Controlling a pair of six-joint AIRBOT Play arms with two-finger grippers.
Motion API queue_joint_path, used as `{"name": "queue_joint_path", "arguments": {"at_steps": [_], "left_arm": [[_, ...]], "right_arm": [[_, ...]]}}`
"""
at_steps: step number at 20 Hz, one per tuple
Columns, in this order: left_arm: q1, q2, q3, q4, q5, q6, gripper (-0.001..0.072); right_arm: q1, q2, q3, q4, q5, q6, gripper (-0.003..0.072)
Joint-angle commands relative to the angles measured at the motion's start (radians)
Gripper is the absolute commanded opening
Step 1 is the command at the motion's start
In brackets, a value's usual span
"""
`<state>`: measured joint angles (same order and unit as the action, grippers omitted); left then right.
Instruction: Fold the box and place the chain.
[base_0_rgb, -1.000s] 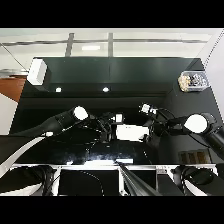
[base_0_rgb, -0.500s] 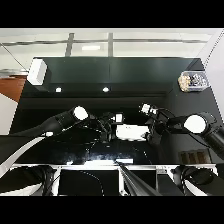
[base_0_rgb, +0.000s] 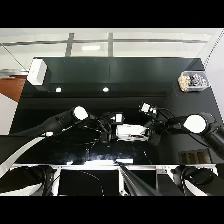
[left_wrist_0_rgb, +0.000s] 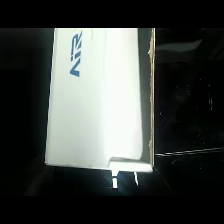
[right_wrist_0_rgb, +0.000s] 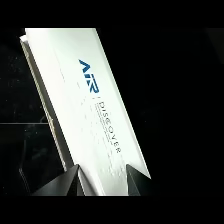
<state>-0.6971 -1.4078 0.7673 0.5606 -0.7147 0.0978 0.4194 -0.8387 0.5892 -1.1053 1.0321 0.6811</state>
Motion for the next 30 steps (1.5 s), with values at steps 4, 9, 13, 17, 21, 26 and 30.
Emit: {"name": "queue_joint_path", "arguments": {"at_steps": [4,9,13,17,21,26,30], "left_arm": [[0.0,-0.001,0.0,0.0,-0.001,-0.001,0.0384],[0.0,-0.001,0.0,0.0,0.0,-0.001,0.0383],[0.0,-0.001,0.0,0.0,0.0,-0.001,0.0384],[0.0,-0.001,0.0,0.0,0.0,-0.002,0.0384],[0.0,-0.001,0.0,0.0,0.0,-0.002,0.0385],[0.0,-0.001,0.0,0.0,0.0,-0.002,0.0384],[0.0,-0.001,0.0,0.0,0.0,-0.002,0.0385]], "right_arm": [[0.0,0.0,0.0,0.003,0.02,0.0,0.0338],[0.0,0.0,0.0,0.0,0.016,0.0,0.0337],[0.0,0.0,0.0,0.001,0.014,0.0,0.0337],[0.0,0.0,0.0,0.001,0.015,0.0,0.0336],[0.0,0.0,-0.012,0.001,0.01,0.001,0.0336],[0.0,0.0,-0.023,0.001,-0.02,0.008,0.0336],[0.0,0.0,-0.023,0.001,-0.021,0.013,0.0336]]}}
